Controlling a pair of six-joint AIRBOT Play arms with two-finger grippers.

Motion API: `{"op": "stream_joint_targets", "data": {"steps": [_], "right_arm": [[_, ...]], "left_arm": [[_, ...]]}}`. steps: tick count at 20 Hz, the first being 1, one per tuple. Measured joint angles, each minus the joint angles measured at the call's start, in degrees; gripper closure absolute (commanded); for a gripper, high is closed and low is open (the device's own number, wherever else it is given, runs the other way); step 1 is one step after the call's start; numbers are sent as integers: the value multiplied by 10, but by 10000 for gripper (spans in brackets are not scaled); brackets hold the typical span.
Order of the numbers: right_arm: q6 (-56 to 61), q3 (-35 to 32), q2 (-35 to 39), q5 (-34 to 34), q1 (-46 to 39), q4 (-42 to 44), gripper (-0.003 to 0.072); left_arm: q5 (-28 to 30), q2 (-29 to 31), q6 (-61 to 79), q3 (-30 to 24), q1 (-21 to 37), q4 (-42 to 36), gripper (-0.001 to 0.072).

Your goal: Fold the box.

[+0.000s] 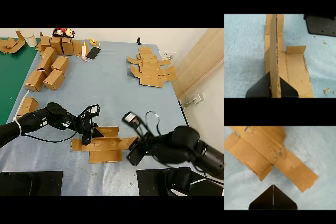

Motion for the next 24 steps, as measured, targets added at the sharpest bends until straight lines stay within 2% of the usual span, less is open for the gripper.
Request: {"op": "stream_joint_targets", "data": {"steps": [3,7,8,9,10,17,24], "right_arm": [[36,-4,2,22,121,-97,685],[81,-24,-18,63,250,-168,678],[87,-32,-30,69,274,-174,532],[91,-38,-46,73,294,-181,287],[94,-43,-63,76,307,-186,233],[104,-53,-174,110,341,-219,234],[155,-54,-199,121,344,-322,234]], "left_arm": [[0,0,0,0,0,0,698],[0,0,0,0,0,-1,698],[0,0,0,0,0,-1,698],[0,0,0,0,0,-1,698],[0,0,0,0,0,-1,698],[-1,0,0,0,0,-1,698],[-1,0,0,0,0,-1,698]]}}
